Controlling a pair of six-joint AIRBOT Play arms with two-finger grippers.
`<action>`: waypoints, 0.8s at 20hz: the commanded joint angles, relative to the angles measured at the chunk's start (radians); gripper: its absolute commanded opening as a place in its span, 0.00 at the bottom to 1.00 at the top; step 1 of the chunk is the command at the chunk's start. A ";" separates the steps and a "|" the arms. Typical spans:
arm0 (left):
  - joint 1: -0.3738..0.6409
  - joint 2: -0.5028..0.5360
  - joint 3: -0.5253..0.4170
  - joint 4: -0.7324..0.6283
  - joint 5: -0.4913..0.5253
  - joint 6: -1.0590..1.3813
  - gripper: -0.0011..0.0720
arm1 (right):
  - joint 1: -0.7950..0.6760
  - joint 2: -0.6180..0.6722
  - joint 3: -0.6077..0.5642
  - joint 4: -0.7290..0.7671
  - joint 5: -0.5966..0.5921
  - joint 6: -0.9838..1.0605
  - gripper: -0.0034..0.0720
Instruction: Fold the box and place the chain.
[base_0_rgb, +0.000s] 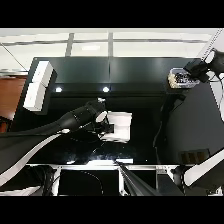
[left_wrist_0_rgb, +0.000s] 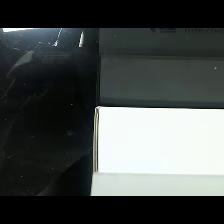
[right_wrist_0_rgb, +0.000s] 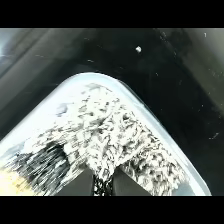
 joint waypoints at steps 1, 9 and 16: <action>0.001 0.000 0.000 0.000 0.000 0.000 0.06 | -0.005 0.109 0.001 0.003 0.058 -0.130 0.10; 0.001 0.000 0.000 0.000 0.001 0.000 0.06 | 0.023 0.530 0.000 0.209 0.137 -0.472 0.10; 0.001 0.000 0.000 0.001 0.001 0.000 0.06 | 0.048 0.826 -0.029 0.422 0.240 -0.546 0.10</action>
